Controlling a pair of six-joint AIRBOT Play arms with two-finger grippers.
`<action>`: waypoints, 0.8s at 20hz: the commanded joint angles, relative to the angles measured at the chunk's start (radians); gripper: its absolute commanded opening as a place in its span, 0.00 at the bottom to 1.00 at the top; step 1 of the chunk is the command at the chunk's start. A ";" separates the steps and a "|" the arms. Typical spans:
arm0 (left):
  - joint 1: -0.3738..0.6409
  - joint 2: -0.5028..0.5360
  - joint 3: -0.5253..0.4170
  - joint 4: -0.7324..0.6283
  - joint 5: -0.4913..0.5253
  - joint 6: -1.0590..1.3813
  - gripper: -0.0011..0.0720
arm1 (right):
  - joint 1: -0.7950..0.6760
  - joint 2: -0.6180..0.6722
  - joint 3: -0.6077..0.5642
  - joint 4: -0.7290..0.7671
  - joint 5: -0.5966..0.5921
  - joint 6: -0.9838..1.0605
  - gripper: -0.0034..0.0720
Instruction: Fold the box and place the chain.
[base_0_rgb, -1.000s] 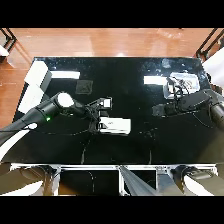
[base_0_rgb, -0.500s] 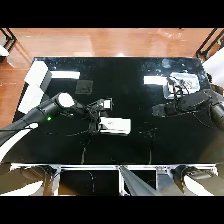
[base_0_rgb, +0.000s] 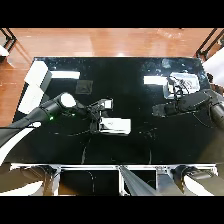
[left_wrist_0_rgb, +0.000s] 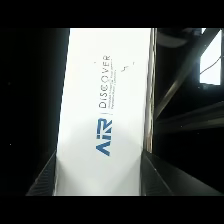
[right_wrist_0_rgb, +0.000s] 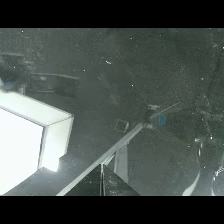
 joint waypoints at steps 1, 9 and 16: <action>-0.011 -0.019 0.000 0.019 0.014 0.000 0.60 | 0.001 0.000 -0.001 0.000 0.000 0.000 0.07; 0.013 0.060 0.058 0.277 -0.108 -0.405 0.14 | 0.001 0.000 -0.001 -0.001 -0.005 0.000 0.07; 0.323 0.293 0.040 0.353 -0.449 -0.763 0.08 | 0.001 0.000 -0.001 0.000 -0.003 0.000 0.07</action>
